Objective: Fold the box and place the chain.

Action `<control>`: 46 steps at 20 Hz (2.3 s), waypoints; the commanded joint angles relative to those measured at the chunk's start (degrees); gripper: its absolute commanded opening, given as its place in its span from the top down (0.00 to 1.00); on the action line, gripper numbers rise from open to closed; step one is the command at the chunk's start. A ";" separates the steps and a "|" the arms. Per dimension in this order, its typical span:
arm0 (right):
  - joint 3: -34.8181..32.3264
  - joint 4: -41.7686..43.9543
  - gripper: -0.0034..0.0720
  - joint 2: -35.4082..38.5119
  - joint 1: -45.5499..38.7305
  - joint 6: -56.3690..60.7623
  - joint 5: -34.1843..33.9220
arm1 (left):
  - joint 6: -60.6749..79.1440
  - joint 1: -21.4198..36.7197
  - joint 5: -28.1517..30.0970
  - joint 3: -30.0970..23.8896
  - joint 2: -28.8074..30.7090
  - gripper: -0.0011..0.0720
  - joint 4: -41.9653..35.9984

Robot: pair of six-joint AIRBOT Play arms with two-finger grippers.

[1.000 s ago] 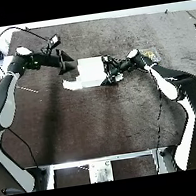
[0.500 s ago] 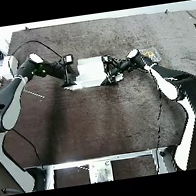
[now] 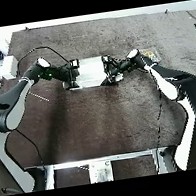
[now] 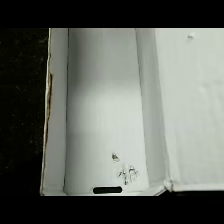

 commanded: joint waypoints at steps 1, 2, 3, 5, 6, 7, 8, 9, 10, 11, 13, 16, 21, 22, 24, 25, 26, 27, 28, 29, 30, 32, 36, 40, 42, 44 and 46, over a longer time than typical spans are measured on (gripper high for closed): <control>0.00 0.02 0.37 -0.02 0.00 0.00 0.00 | -0.96 -0.13 0.61 -0.11 -0.57 0.18 0.00; 0.00 0.02 0.37 -0.02 0.00 0.00 0.00 | -0.96 -0.13 0.76 -0.11 -0.55 0.19 -0.42; 0.00 0.02 0.37 -0.04 0.00 0.00 0.00 | -0.98 -0.13 0.70 -0.11 -0.55 0.19 -0.70; 0.00 0.02 0.37 -0.04 0.00 0.00 0.00 | -1.01 -0.13 0.22 -0.11 -0.57 0.24 -1.25; 0.00 0.04 0.37 -0.02 0.00 0.00 0.00 | -0.96 -0.13 -0.09 -0.11 -0.55 0.54 -1.33; 0.00 0.02 0.37 -0.02 0.00 0.00 0.00 | -0.98 -0.13 -0.33 -0.11 -0.57 0.58 -1.44; 0.00 0.02 0.37 -0.02 0.00 0.00 0.02 | -0.96 -0.13 -1.01 -0.11 -0.57 0.59 -1.57; 0.00 0.02 0.37 -0.04 0.00 0.00 0.00 | -0.98 -0.13 -1.46 -0.11 -0.57 0.67 -1.90; 0.00 0.02 0.37 -0.02 0.00 0.00 0.00 | -0.96 -0.13 -1.64 -0.11 -0.57 0.76 -2.16; 0.00 0.02 0.37 -0.02 0.00 0.00 0.00 | -0.96 -0.13 -1.62 -0.11 -0.57 0.76 -2.29; 0.00 0.02 0.37 -0.02 0.00 0.00 0.00 | -0.94 -0.13 -1.77 -0.11 -0.66 0.76 -3.37; 0.00 0.02 0.37 -0.04 0.00 0.00 0.00 | 0.28 -0.13 -2.64 -0.11 -1.27 0.76 -8.33; 0.00 0.02 0.37 -0.02 0.00 0.00 0.00 | 1.03 -0.13 -3.85 -0.17 -2.25 0.76 -10.43; 0.00 0.02 0.37 -0.02 0.00 0.00 0.00 | 1.01 -0.13 -4.24 -0.17 -2.49 0.76 -11.50; 0.00 0.02 0.37 -0.04 0.00 0.00 0.00 | 1.05 -0.13 -4.39 -0.17 -2.71 0.76 -12.39; 0.00 0.02 0.37 -0.04 0.00 0.00 0.00 | 1.05 -0.13 -4.37 -0.17 -2.71 0.76 -12.39; 0.00 0.02 0.37 -0.02 0.00 0.00 0.00 | 1.03 -0.13 -4.39 -0.17 -2.71 0.76 -12.57; 0.00 0.02 0.37 -0.04 0.00 0.00 0.00 | 1.01 -0.13 -4.42 -0.17 -2.71 0.76 -12.79; 0.00 0.02 0.37 -0.04 0.00 0.00 0.00 | 1.01 -0.13 -4.46 -0.17 -2.71 0.72 -13.03; 0.00 0.02 0.37 -0.04 0.00 0.00 0.00 | 1.01 -0.13 -4.31 -0.17 -2.71 0.72 -13.03; 0.00 0.02 0.37 -0.04 0.00 0.00 0.02 | 1.01 -0.13 -4.28 -0.17 -2.71 0.72 -13.00; 0.00 0.02 0.37 -0.04 -0.02 0.00 0.00 | 0.98 -0.13 -4.26 -0.17 -2.71 0.42 -12.94; 0.00 0.02 0.37 -0.04 0.00 0.00 0.00 | -0.76 -0.13 -2.36 -0.17 -2.71 0.12 -12.90; 0.00 0.02 0.37 -0.02 0.00 0.00 0.00 | -0.98 -0.13 -2.08 -0.17 -2.71 0.47 -12.57; 0.00 0.02 0.37 -0.02 0.00 0.00 0.02 | -1.44 0.17 -2.23 -0.17 -2.69 0.78 -10.16; 0.00 0.02 0.37 -0.04 0.00 0.00 0.00 | -2.54 1.40 -2.60 -0.17 -2.67 0.84 -9.66; 0.00 0.02 0.37 -0.04 0.00 0.00 0.00 | -2.47 2.27 -4.35 -0.15 -2.38 0.85 -9.81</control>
